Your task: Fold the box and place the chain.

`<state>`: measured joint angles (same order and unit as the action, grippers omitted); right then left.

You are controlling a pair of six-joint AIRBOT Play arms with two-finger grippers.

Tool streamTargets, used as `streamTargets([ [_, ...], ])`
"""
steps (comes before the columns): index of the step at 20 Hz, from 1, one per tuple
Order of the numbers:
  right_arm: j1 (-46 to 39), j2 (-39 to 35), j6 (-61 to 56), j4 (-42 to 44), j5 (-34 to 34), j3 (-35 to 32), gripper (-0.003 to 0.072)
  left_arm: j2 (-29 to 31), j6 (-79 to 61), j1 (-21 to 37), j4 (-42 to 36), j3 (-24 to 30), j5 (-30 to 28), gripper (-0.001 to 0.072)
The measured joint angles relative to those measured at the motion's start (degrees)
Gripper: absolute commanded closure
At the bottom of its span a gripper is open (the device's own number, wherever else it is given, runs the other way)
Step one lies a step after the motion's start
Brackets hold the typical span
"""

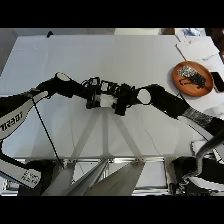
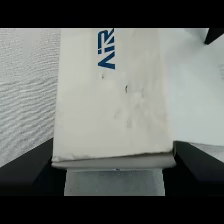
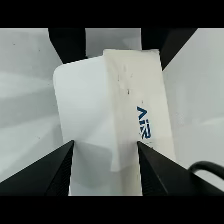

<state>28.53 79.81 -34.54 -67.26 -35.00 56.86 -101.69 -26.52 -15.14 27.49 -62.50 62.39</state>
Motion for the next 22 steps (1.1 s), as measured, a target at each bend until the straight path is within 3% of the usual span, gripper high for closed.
streamTargets([
  [11,1.88,-1.66,-15.58,-18.08,6.56,-0.02,0.0278,0.00,0.11,0.00,-0.04,0.00,-0.15,0.0488],
  [14,2.21,-2.27,-17.25,-20.00,7.06,-0.02,0.0289,0.00,0.00,0.00,0.00,0.00,0.00,0.0488],
  [17,2.36,-2.45,-18.67,-20.70,7.17,-0.02,0.0373,0.00,0.00,0.00,0.00,0.00,0.00,0.0488],
  [22,2.51,-0.33,-20.17,-20.92,5.38,-0.02,0.0372,0.00,-0.02,0.00,0.00,0.00,0.00,0.0488],
])
